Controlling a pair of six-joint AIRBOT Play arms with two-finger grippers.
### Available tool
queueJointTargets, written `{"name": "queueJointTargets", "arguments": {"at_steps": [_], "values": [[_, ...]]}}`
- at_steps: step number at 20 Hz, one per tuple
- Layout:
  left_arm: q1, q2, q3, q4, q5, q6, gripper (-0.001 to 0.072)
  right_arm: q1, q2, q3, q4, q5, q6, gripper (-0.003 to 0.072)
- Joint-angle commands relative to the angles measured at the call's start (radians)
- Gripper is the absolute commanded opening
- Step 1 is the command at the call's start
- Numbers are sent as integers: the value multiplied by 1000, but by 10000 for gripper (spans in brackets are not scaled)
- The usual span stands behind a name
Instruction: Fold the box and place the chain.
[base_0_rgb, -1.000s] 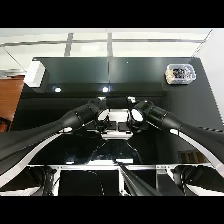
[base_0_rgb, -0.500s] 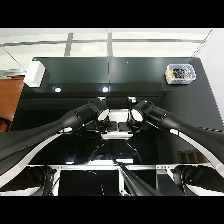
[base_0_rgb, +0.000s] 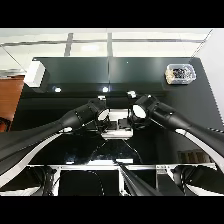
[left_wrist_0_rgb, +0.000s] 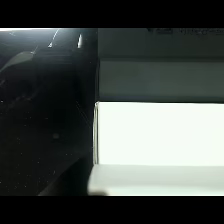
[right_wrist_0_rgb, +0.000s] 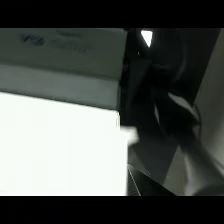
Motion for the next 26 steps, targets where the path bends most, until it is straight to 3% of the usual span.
{"name": "queueJointTargets", "arguments": {"at_steps": [1,4,7,9,10,11,15,18,23,26], "values": [[0,0,0,0,-2,0,27,0,123,30,-82,109,-48,356],[0,0,0,0,0,-1,27,-22,278,30,-377,180,-51,355],[0,0,0,0,0,-1,27,-134,318,28,-707,180,-52,355],[0,0,0,0,0,-1,27,-270,317,0,-707,-26,-47,357],[0,0,0,0,0,-1,27,-344,310,-28,-690,-153,-17,443],[0,0,0,0,-1,-1,27,-420,289,-52,-664,-256,-6,720],[0,0,0,0,0,0,27,-692,77,-20,-424,-529,-6,720],[0,0,0,0,-1,-1,27,-818,-148,184,-259,-546,-16,720],[0,0,0,0,-1,0,27,-871,-547,724,-196,-249,-215,720],[0,0,0,0,-1,0,27,-904,-699,899,-95,-168,-228,720]]}}
